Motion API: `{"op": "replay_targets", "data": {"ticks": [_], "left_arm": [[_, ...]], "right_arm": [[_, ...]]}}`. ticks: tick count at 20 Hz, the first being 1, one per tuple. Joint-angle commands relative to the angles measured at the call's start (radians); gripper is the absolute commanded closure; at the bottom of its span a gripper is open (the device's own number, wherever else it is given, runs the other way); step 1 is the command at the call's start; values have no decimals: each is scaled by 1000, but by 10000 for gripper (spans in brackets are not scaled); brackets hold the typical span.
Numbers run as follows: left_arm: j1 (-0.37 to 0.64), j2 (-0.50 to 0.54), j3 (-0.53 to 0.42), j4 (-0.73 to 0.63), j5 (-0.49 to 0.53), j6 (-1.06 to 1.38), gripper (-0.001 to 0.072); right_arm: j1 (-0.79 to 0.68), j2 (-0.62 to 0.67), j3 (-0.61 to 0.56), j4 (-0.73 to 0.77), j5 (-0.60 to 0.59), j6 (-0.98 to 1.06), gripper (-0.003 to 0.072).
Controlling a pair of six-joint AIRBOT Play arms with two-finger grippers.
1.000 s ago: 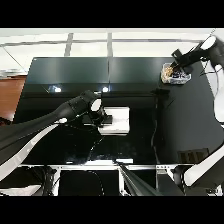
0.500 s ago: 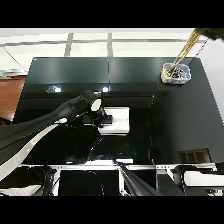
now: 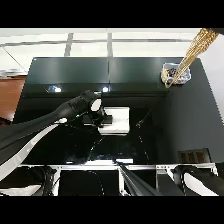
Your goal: Fold the box and place the chain.
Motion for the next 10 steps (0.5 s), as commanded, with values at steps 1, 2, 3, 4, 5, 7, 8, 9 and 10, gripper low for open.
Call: {"op": "replay_targets", "data": {"ticks": [1, 2, 3, 4, 5, 7, 8, 9, 10], "left_arm": [[0, -1, 0, 0, -1, 0, 685], [0, -1, 0, 0, -1, 0, 686], [0, -1, 0, 0, -1, 0, 685], [0, -1, 0, 0, -1, 0, 685], [0, -1, 0, 0, -1, 0, 685], [0, -1, 0, 0, -1, 0, 685], [0, -1, 0, 0, -1, 0, 685], [0, -1, 0, 0, -1, 0, 686], [0, -1, 0, 0, -1, 0, 685]], "right_arm": [[82, 58, -23, 31, 55, -11, 671], [93, 57, -23, 62, 55, -11, 671], [105, 57, -23, 92, 52, -11, 671], [116, 57, -23, 109, 54, -11, 671], [130, 57, -24, 119, 60, -11, 670], [168, 57, -43, 136, 71, -10, 670], [192, 57, -61, 147, 71, -11, 671], [214, 56, -83, 159, 64, -11, 670], [237, 56, -109, 167, 56, -11, 670]]}}
